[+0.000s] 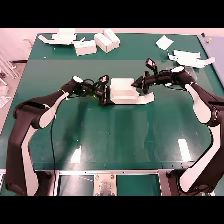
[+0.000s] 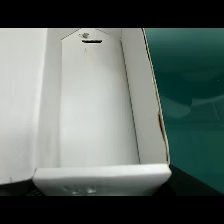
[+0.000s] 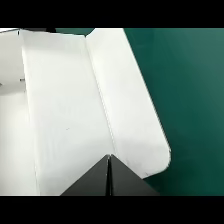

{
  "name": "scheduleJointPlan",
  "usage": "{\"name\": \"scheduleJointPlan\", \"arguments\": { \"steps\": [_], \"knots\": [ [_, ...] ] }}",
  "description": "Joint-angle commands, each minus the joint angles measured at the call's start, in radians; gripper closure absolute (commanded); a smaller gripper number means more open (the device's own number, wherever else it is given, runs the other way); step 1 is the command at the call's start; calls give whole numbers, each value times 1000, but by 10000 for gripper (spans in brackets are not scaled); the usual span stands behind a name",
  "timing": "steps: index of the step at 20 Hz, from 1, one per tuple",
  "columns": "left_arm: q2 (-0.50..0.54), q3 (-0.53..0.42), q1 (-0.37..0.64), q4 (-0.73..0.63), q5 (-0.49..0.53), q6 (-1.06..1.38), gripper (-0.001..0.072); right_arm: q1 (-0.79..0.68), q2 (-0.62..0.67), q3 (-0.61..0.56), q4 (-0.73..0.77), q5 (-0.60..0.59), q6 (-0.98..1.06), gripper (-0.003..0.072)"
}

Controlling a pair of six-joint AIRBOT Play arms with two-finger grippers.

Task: Fold the box and place the chain.

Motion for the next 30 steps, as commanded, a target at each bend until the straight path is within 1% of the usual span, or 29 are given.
{"name": "scheduleJointPlan", "arguments": {
  "steps": [1,5,8,9,11,12,13,16,20,21,22,23,25,30],
  "knots": [
    [0,0,0,-2,2,0,364,5,-11,0,-56,18,21,681],
    [0,0,0,-2,2,0,364,0,7,27,-36,19,23,682],
    [0,0,0,-2,2,0,364,-13,79,37,-21,20,50,682],
    [0,0,0,-2,2,0,364,-22,110,37,-24,34,76,683],
    [0,0,0,-2,2,0,364,-47,164,37,-29,109,110,685],
    [0,0,0,-2,2,0,364,-58,188,35,-48,153,122,687],
    [0,0,0,-2,2,0,364,-66,211,27,-75,167,129,687],
    [0,0,0,-2,2,0,364,-71,282,-66,-148,165,136,687],
    [0,0,0,-2,1,0,364,-72,316,-208,-249,88,108,680],
    [0,0,0,-2,1,0,364,-72,315,-234,-279,85,72,543],
    [0,0,0,-2,2,0,364,-72,315,-255,-300,79,51,249],
    [0,0,0,-2,2,0,364,-72,315,-274,-304,58,51,172],
    [0,0,0,-3,0,0,364,-71,312,-288,-304,44,15,172],
    [0,0,0,-6,-1,0,364,-69,274,-288,-230,36,-39,173]
  ]
}}
